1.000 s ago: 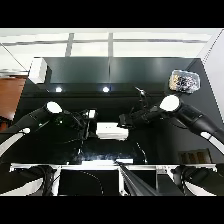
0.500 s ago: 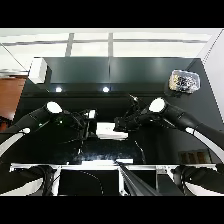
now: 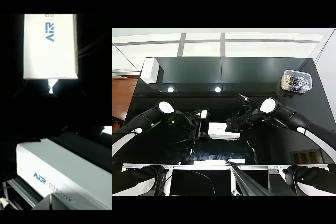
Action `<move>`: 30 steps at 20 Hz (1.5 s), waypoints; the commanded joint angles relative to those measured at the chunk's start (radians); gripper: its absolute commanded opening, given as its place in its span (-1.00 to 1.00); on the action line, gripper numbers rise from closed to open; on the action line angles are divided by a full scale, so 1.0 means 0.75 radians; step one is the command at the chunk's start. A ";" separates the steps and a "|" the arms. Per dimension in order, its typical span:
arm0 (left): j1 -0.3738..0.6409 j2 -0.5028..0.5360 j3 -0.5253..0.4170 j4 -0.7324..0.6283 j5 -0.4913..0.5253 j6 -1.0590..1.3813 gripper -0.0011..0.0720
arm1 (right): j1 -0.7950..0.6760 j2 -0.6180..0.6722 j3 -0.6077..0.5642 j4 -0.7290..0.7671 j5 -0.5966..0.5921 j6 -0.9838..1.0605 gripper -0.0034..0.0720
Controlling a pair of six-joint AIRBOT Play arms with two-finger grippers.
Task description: Fold the box and place the chain.
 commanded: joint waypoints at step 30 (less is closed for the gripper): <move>-0.311 -0.067 0.365 0.154 0.012 -0.599 0.96 | -0.645 0.511 0.077 -0.253 0.163 -0.099 -0.82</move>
